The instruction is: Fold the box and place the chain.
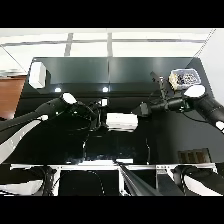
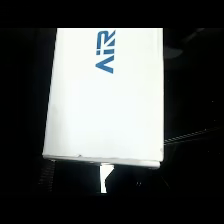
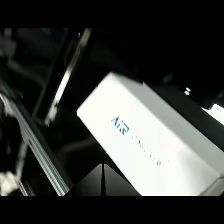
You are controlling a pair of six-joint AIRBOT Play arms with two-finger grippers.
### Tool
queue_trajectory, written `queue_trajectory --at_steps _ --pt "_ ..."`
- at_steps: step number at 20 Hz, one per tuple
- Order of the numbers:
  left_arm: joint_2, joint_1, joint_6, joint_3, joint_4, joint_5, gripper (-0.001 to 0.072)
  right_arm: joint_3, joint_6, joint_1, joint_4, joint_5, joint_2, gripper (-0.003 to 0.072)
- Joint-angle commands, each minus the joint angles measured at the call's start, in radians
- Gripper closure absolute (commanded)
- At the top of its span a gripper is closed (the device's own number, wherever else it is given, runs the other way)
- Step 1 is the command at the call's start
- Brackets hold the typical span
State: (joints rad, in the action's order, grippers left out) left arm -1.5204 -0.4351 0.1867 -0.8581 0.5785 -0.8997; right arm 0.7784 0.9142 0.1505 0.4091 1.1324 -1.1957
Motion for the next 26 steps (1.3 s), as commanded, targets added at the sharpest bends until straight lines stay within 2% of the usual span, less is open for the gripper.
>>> queue_trajectory --at_steps 1,4,10,17,24,26 --pt "0.000 0.000 0.000 -0.001 0.000 0.001 0.0374 -0.073 0.093 -0.005 -0.106 -0.134 0.000 0.0676" --pt "0.000 0.000 0.000 -0.001 0.000 0.002 0.0374 -0.090 0.124 0.003 -0.106 -0.161 -0.006 0.0676" --pt "0.000 0.000 0.000 -0.001 0.000 0.005 0.0374 -0.090 0.205 0.110 -0.106 -0.279 -0.040 0.0676" --pt "0.000 0.000 0.000 -0.001 0.000 0.006 0.0374 -0.090 0.204 0.157 -0.059 -0.282 -0.129 0.0676" --pt "0.000 0.001 0.000 -0.001 0.000 0.006 0.0373 -0.090 0.204 0.157 -0.005 -0.279 -0.141 0.0676" --pt "0.000 0.002 0.000 -0.001 0.000 -0.002 0.0373 -0.076 0.174 0.152 -0.006 -0.230 -0.140 0.0675"
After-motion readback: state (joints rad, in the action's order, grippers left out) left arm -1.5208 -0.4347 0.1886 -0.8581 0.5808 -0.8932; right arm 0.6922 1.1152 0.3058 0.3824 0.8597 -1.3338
